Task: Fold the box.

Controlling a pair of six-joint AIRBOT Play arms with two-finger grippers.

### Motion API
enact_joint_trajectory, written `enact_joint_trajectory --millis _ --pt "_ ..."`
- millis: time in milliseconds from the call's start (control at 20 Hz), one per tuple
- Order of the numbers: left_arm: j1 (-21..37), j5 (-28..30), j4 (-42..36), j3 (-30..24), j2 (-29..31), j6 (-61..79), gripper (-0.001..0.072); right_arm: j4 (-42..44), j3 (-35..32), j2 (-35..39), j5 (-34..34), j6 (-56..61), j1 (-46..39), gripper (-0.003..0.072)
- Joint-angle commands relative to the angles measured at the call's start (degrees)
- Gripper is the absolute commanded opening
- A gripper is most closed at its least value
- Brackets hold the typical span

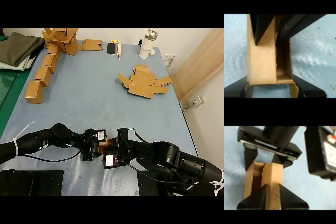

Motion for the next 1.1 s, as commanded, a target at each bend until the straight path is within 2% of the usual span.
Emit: enact_joint_trajectory --millis 0,300,700,850,900,1050 --pt "-0.02 0.00 0.07 0.04 0.02 0.15 0.0454 1.18 0.02 -0.90 -0.46 1.20 0.11 0.0222" --pt "-0.04 -0.04 0.07 0.04 0.02 0.15 0.0454 6.84 0.00 -0.52 -2.49 0.94 0.13 0.0221" --pt "-0.02 0.00 0.07 0.04 0.02 0.15 0.0454 9.18 0.04 -0.26 -3.67 1.25 0.11 0.0222" --pt "-0.02 0.00 0.07 0.04 0.04 0.15 0.0454 11.43 1.07 5.97 -6.23 4.87 0.17 0.0220" --pt "-0.02 -0.02 0.07 0.04 0.02 0.15 0.0454 11.72 0.85 8.63 -7.39 7.15 0.61 0.0199" --pt "-0.02 0.00 0.07 0.04 0.02 0.15 0.0454 11.78 -3.34 14.10 -7.74 22.47 2.45 0.0171"
